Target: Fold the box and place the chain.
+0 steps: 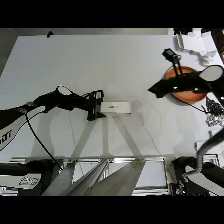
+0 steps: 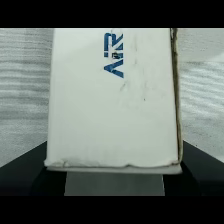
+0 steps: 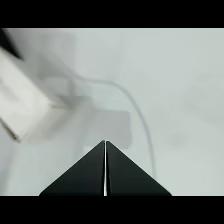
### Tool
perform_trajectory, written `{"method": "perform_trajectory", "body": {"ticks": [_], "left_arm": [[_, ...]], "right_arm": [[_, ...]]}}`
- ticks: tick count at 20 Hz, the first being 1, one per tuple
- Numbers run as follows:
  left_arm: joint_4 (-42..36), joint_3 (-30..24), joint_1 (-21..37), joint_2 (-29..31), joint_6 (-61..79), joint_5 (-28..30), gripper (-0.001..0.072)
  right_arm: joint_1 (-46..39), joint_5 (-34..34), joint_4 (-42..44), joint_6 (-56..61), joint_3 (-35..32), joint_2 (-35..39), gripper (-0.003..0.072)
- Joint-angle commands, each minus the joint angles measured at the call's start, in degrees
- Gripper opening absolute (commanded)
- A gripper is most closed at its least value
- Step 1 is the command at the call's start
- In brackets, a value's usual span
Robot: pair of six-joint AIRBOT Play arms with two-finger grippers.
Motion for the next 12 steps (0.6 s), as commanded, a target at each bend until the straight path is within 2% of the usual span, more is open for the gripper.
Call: {"method": "perform_trajectory", "body": {"ticks": [1,5,11,12], "left_arm": [[0.0,0.0,0.0,0.0,0.0,0.0,0.0117],[-0.4,0.0,0.0,0.0,-0.3,-1.7,0.0116],[-1.0,0.0,-0.6,0.1,-0.4,-2.6,0.011],[-1.1,0.0,-0.5,0.3,-0.5,-2.6,0.0006]], "right_arm": [[-6.7,2.1,-19.4,11.2,0.0,2.0,0.0015],[-11.3,2.1,-19.4,14.1,0.0,2.0,0.0015],[-11.4,1.6,-15.0,16.4,0.0,2.0,0.0015],[-11.4,1.3,-14.5,16.3,0.0,2.0,0.0015]]}}
